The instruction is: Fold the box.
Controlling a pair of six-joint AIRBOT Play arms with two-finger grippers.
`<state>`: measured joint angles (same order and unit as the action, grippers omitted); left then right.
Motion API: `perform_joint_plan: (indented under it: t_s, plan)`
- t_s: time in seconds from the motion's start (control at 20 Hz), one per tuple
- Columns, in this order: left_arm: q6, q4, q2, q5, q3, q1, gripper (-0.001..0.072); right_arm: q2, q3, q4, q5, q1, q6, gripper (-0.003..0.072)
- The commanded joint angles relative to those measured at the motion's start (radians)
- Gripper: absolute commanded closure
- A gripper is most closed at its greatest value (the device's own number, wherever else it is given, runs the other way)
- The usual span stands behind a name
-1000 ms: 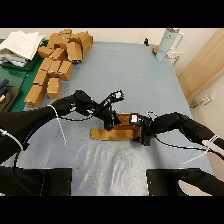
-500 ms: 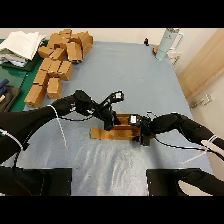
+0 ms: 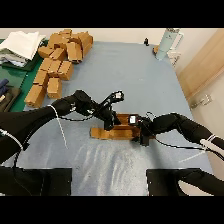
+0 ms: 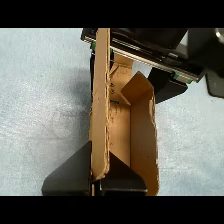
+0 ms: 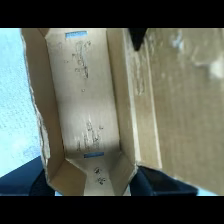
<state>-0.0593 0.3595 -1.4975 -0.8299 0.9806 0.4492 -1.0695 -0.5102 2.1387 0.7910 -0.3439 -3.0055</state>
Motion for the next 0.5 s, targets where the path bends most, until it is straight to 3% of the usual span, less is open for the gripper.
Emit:
perform_joint_plan:
  t_s: [0.0,0.25,0.35,0.45]
  plan:
    - [0.000,0.000,0.000,0.000,0.000,0.000,0.0696,-0.002,0.000,0.001,0.003,-0.001,0.000,0.0100]
    - [0.000,0.000,0.000,0.000,0.000,0.000,0.0696,-0.003,0.001,-0.002,0.003,-0.001,0.001,0.0110]
    - [0.000,0.000,0.000,0.000,0.000,0.000,0.0696,-0.003,0.001,-0.003,0.005,-0.001,0.001,0.0187]
    - [0.000,0.000,0.000,0.000,0.000,0.000,0.0696,-0.003,0.001,-0.003,0.006,-0.001,0.001,0.0196]
